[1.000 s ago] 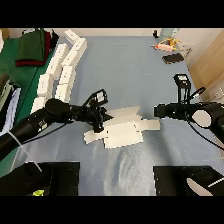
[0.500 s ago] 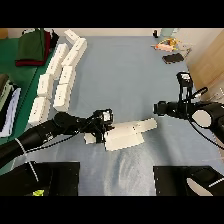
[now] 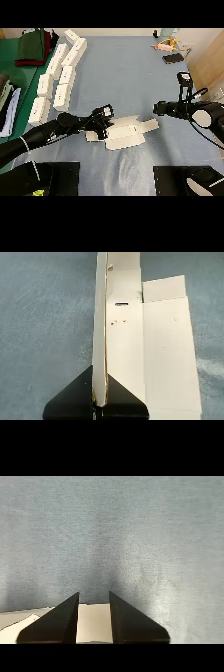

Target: Fold the box.

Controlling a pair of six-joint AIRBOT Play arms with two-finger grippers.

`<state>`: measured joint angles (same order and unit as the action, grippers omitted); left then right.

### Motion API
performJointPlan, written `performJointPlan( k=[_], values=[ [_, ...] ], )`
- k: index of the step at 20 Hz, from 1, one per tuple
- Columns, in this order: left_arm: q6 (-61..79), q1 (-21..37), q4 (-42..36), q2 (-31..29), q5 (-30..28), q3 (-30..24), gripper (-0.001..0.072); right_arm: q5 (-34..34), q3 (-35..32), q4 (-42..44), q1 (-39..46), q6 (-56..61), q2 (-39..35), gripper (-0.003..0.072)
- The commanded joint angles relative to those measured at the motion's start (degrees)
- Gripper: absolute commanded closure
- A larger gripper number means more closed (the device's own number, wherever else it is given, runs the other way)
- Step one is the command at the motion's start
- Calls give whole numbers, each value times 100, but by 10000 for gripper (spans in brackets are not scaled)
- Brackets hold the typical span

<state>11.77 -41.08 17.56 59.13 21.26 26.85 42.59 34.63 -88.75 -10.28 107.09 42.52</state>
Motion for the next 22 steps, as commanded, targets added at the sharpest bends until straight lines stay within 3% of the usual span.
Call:
performJointPlan(
  k=[1,6,9,12,22],
  values=[
    [754,11,39,9,487,0,697,7,0,9,-7,0,2,382],
    [1189,374,-354,9,1958,13,697,153,0,11,-7,0,2,383],
    [1274,892,-391,9,2404,129,697,151,0,22,-7,0,2,383],
    [1272,1169,-389,9,2483,369,697,151,0,59,-7,0,2,383],
    [1270,1182,-363,216,2050,435,697,146,-2,136,-7,0,2,383]
  ],
)
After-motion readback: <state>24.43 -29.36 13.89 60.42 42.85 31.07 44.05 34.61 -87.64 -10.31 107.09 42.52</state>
